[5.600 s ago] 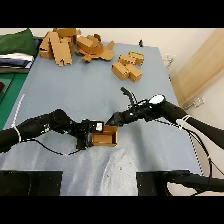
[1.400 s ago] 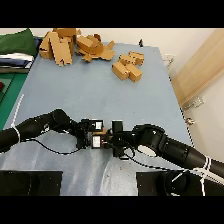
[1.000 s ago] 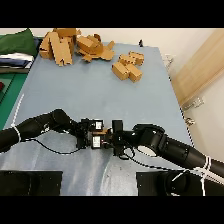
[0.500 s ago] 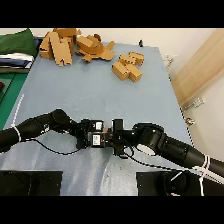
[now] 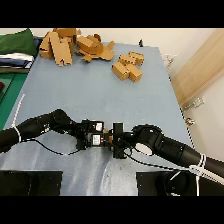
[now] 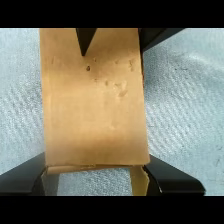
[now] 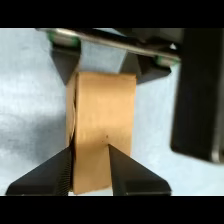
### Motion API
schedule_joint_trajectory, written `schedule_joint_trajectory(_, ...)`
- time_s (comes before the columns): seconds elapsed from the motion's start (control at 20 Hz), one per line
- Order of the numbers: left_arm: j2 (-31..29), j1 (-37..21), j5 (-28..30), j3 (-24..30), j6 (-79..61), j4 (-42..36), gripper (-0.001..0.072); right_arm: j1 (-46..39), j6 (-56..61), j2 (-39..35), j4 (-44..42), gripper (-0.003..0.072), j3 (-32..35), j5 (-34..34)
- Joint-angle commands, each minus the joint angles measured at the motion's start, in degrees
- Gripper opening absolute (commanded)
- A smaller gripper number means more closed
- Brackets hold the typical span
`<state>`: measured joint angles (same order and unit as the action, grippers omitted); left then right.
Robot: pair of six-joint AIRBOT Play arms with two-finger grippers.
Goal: Fold the box.
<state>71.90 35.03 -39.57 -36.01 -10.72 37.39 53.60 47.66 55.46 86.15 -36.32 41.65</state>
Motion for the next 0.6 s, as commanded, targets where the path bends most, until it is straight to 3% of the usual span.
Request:
schedule_joint_trajectory(0.0,0.0,0.0,0.4,0.0,0.2,-0.1,0.0266,0.1,0.0,0.0,-2.6,0.0380,0.0,2.9)
schedule_joint_trajectory(0.3,0.0,0.0,0.4,0.0,0.2,-0.1,0.0266,0.0,7.7,-5.4,-0.2,0.0380,-1.6,3.9)
schedule_joint_trajectory(0.5,0.0,0.0,0.4,0.0,0.2,-0.1,0.0266,0.0,22.4,-9.2,8.7,0.0380,-1.8,4.4)
schedule_joint_trajectory(0.55,0.0,0.0,0.4,0.0,0.2,-0.1,0.0266,0.0,27.4,-9.8,8.7,0.0346,-1.8,4.4)
